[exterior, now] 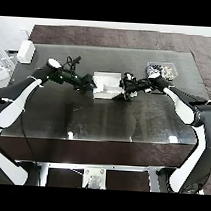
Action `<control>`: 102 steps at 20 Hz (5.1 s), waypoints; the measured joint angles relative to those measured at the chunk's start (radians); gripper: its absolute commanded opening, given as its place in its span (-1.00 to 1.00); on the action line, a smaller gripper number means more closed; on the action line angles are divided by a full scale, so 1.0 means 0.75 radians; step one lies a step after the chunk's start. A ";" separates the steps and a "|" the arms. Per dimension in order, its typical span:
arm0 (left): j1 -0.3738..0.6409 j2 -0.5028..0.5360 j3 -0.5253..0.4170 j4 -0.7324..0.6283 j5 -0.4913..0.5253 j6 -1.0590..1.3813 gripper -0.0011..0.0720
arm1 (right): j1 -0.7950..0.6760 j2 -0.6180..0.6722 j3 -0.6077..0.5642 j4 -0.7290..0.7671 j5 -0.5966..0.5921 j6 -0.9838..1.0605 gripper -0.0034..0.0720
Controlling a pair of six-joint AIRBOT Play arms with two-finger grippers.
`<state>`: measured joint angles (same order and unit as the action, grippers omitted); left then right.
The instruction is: Fold the box and place the chain.
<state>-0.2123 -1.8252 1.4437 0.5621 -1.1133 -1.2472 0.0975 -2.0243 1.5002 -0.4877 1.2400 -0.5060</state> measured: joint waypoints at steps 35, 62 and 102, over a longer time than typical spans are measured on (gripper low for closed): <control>-0.058 0.011 0.093 0.278 0.001 -0.399 0.03 | 0.001 0.000 0.000 -0.003 0.004 0.000 0.46; -0.244 0.011 0.201 0.731 0.154 -0.808 0.03 | 0.001 0.000 0.000 -0.003 0.003 0.001 0.46; -0.388 -0.207 0.546 1.168 -0.226 -1.294 -0.59 | 0.002 0.000 0.000 -0.004 0.005 -0.001 0.46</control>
<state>-0.5034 -1.9800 1.8534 1.4384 -1.2827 -2.2177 0.0990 -2.0243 1.5002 -0.4904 1.2438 -0.5064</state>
